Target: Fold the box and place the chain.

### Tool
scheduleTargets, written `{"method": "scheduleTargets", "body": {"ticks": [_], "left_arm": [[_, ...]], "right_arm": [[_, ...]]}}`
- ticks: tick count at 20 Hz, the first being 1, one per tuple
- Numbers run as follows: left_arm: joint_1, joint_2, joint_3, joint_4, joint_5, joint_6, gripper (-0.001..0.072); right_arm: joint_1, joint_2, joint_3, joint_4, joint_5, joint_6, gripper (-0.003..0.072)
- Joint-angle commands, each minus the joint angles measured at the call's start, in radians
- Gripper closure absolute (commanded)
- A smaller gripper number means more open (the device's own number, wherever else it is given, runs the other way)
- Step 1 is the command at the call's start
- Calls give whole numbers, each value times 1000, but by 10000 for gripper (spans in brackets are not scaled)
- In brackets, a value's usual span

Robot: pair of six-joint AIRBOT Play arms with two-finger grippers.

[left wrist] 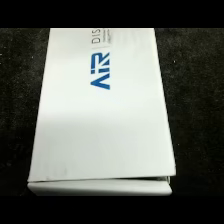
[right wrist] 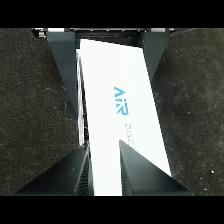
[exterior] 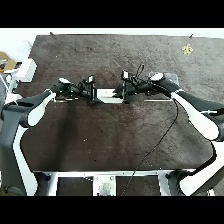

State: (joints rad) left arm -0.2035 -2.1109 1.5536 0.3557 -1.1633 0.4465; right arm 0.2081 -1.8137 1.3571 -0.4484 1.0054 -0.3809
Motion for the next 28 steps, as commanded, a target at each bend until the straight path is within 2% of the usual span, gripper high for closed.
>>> {"method": "scheduleTargets", "body": {"ticks": [1, 4, 6, 8, 10, 20, 24, 28], "left_arm": [[1, 0, 0, -1, 3, -1, 483], [1, 0, 0, -1, 3, -1, 484], [1, 0, 0, -1, 3, -1, 484], [1, 0, 0, -1, 3, -1, 483], [1, 0, 0, 0, 3, -1, 483], [1, 0, 0, -1, 3, 0, 483], [1, 0, 0, -1, 3, -1, 483], [1, 0, 0, -1, 3, -1, 483]], "right_arm": [[-1, 1, 11, 55, 26, 27, 477], [-1, 1, 43, 160, 113, 43, 477], [-1, 0, 62, 182, 127, 111, 480], [0, 0, 68, 183, 60, 236, 619], [1, -1, 68, 123, 6, 295, 683], [58, -67, 68, -246, 16, 484, 684], [50, -63, 85, -235, -24, 483, 685], [33, 24, 97, -77, -30, 467, 686]]}}
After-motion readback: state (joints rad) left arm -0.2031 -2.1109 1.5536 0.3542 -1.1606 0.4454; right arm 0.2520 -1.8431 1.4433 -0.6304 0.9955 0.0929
